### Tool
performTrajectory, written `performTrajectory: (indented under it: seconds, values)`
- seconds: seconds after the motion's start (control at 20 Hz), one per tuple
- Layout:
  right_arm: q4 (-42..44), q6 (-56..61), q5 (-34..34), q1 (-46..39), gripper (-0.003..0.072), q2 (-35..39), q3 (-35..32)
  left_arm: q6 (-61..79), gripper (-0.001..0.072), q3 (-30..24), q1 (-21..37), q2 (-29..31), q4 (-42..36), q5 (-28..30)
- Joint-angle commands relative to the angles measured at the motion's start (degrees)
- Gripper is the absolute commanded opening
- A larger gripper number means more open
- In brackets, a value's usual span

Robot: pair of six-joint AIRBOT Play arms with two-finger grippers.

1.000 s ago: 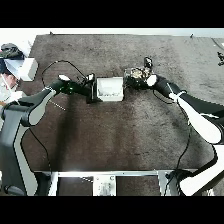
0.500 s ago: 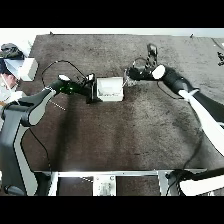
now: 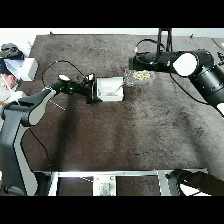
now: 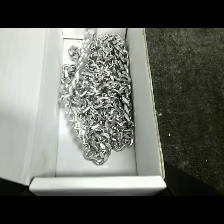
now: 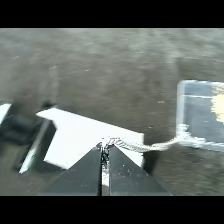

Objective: Fold the box and place the chain.

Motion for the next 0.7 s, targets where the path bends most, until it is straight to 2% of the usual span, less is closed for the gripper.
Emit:
performTrajectory:
  seconds: [0.0,0.15,0.3,0.45,0.5,0.55,0.6,0.65]
  values:
    - [-1.55,1.29,-3.30,3.96,-0.0006,-0.31,-2.86,0.02,0.0272,0.00,-0.02,0.00,0.00,0.02]
    - [-1.46,5.62,-11.58,6.40,-0.0006,-5.22,-6.95,0.02,0.0273,0.00,-0.02,0.00,0.00,0.00]
    - [-0.11,7.89,-19.28,8.20,-0.0006,-10.67,-7.43,0.02,0.0273,0.00,-0.02,0.00,0.00,0.00]
    - [2.47,7.93,-20.48,8.87,-0.0005,-16.26,-7.43,0.02,0.0273,0.00,-0.02,0.00,0.00,0.02]
    - [2.08,7.93,-20.04,8.57,0.0102,-18.14,-7.43,0.02,0.0273,0.00,-0.02,0.00,0.00,0.02]
    - [1.68,7.89,-20.13,7.80,0.0316,-19.58,-7.43,0.02,0.0273,0.00,-0.02,0.00,0.00,0.00]
    - [0.81,7.89,-20.02,6.60,0.0316,-20.48,-7.43,0.02,0.0273,0.00,-0.02,0.00,0.00,0.00]
    - [0.50,7.91,-19.10,5.05,0.0247,-20.68,-7.43,0.02,0.0273,0.00,-0.02,0.00,0.00,0.00]
